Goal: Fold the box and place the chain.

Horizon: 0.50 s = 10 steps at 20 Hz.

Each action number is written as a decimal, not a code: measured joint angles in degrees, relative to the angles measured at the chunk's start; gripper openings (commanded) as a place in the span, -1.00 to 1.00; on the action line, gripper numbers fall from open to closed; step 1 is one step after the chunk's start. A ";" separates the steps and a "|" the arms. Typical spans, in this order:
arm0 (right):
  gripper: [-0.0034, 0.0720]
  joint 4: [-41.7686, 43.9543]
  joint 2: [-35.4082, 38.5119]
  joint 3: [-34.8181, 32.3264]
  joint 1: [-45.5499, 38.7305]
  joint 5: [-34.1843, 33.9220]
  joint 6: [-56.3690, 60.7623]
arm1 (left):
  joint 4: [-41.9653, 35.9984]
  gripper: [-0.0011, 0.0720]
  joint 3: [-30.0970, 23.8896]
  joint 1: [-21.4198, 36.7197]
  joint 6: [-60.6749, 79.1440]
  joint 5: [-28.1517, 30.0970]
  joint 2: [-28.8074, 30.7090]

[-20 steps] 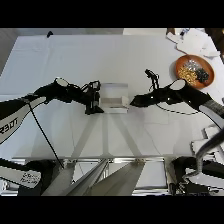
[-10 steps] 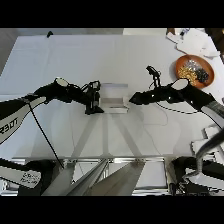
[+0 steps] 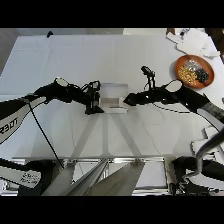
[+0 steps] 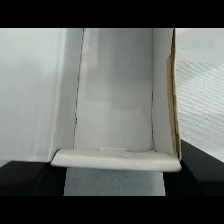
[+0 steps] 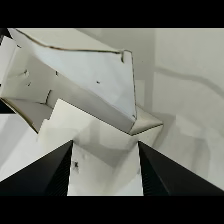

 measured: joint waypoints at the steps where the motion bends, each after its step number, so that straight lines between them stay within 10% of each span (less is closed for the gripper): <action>1: 0.31 0.09 -0.20 0.00 0.31 -0.57 0.74 | 0.02 0.10 0.00 0.00 0.00 0.00 0.00; 10: 0.30 -3.85 -0.68 0.00 1.07 -2.54 6.51 | 0.00 0.10 0.00 0.00 0.00 0.00 0.00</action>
